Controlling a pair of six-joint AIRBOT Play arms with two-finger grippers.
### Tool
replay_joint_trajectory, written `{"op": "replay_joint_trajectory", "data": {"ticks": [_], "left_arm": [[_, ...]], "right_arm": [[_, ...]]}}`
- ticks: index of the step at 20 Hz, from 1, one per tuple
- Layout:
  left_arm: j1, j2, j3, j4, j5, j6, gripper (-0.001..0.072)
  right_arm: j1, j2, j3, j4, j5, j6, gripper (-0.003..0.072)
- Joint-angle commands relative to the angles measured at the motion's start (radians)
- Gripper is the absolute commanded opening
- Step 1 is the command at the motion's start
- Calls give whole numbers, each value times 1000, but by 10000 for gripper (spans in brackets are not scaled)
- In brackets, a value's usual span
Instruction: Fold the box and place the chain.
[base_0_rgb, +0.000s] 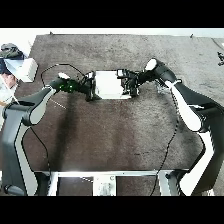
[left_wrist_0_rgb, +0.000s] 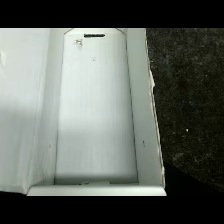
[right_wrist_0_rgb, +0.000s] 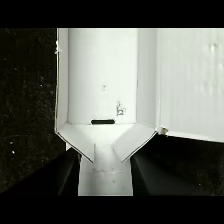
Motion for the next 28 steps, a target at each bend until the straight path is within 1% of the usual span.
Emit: {"op": "replay_joint_trajectory", "data": {"ticks": [1,3,7,8,9,15,17,20,21,22,28], "left_arm": [[0,0,0,0,0,0,254],[0,0,0,0,0,0,254],[0,0,0,0,1,0,254],[0,0,0,0,0,0,254],[0,0,0,0,0,0,254],[0,0,0,0,0,0,254],[0,0,0,0,0,0,254],[0,0,1,0,0,0,254],[0,0,0,0,0,0,254],[0,0,0,0,0,0,254],[0,0,0,0,0,0,254]], "right_arm": [[12,-3,0,24,-1,5,355],[19,-6,0,40,-2,5,164],[20,-16,0,106,0,5,165],[21,-19,0,122,0,5,183],[21,-22,0,132,3,5,180],[21,-25,0,143,3,5,184],[21,-26,0,142,2,5,345],[21,-26,0,143,12,5,349],[21,-26,0,142,14,4,460],[21,-26,0,142,10,5,587],[18,-26,0,142,11,5,593]]}}
